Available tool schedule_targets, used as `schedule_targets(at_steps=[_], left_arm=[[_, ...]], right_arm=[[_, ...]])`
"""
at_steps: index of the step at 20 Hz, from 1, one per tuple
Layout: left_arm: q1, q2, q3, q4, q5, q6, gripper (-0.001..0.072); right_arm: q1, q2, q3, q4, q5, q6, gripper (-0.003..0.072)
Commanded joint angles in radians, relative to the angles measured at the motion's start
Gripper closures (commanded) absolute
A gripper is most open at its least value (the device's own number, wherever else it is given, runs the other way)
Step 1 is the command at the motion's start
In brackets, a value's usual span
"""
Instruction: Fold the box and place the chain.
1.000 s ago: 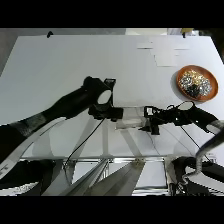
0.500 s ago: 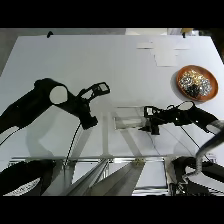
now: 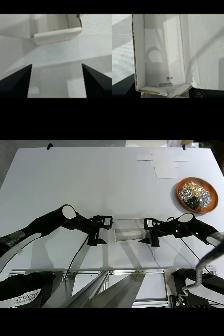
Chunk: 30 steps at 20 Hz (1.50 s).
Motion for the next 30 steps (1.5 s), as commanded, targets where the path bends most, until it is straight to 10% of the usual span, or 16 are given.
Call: schedule_targets(at_steps=[1,30], left_arm=[[-0.029,-0.047,-0.006,-0.097,0.063,0.11,0.0014],[-0.15,-0.048,-0.07,-0.293,0.27,0.139,0.0015]], right_arm=[[0.0,0.001,0.0,0.0,0.0,0.0,0.0276],[0.0,0.001,0.0,0.0,0.0,0.0,0.0276]])
